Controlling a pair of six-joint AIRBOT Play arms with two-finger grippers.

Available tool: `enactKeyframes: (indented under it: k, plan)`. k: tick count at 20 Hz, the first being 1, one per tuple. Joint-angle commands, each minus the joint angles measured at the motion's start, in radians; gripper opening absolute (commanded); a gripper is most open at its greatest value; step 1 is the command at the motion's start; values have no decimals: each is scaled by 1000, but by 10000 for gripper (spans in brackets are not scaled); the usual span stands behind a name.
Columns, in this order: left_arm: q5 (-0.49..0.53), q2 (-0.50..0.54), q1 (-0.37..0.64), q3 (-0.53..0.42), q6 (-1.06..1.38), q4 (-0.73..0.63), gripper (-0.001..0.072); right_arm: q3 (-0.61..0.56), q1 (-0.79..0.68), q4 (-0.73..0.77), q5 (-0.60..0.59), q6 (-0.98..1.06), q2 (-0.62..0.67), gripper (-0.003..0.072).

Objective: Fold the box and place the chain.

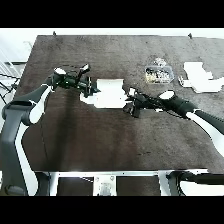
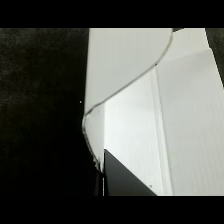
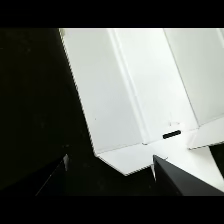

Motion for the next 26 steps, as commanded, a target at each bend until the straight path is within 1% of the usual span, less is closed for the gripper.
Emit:
enactKeyframes:
  k: [1,10,13,15,19,24,26]
  plan:
    - [1,0,0,1,0,-1,20,6,15,-8,-71,-27,-4,615]
    - [1,0,0,1,0,-2,20,20,38,46,-105,-50,-56,614]
    - [1,0,0,1,0,-2,20,46,38,103,-129,-79,-83,615]
    - [2,0,0,1,0,-2,20,68,32,106,-137,-82,-87,615]
    - [2,0,0,1,0,-2,20,132,17,113,-132,-82,-87,614]
    - [3,0,0,1,1,-2,20,168,12,112,-132,-93,-95,615]
    - [9,0,0,1,1,-2,20,201,-3,109,-65,-89,-117,615]
